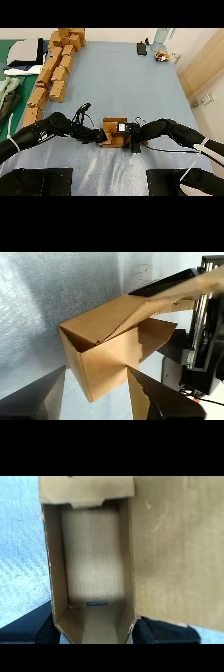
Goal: Fold the box.
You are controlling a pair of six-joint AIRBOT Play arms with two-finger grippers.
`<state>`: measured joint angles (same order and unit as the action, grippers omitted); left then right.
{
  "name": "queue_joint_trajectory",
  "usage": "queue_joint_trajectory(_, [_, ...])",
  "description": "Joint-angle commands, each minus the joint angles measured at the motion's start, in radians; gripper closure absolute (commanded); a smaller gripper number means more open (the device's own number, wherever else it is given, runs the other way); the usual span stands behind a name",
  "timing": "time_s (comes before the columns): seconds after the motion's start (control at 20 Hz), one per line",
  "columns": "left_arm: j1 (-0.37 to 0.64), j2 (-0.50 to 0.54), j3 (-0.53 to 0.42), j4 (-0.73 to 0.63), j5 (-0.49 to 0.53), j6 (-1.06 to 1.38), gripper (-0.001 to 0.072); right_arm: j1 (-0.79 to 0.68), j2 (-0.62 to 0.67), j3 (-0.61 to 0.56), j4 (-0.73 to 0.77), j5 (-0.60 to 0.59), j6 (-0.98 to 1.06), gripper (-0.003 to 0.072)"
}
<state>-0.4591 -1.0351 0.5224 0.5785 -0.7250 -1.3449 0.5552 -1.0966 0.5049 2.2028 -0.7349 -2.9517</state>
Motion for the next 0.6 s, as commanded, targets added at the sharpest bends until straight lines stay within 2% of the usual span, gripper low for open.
queue_joint_trajectory(0.0, [-0.014,-0.017,0.0,-0.018,0.019,-0.01,0.0113,0.0,0.001,0.0,0.0,0.0,0.0,0.0269])
queue_joint_trajectory(0.15, [-0.023,-0.016,0.018,0.037,0.0,-0.094,0.0115,0.0,0.001,0.0,0.0,0.0,0.0,0.0269])
queue_joint_trajectory(0.4, [-0.147,-0.038,0.145,0.48,0.0,-0.544,0.0115,0.0,0.001,0.0,0.0,0.0,0.0,0.0269])
queue_joint_trajectory(0.55, [-0.236,-0.117,0.227,0.609,-0.011,-0.698,0.0115,0.0,0.001,0.0,0.0,0.0,0.0,0.0269])
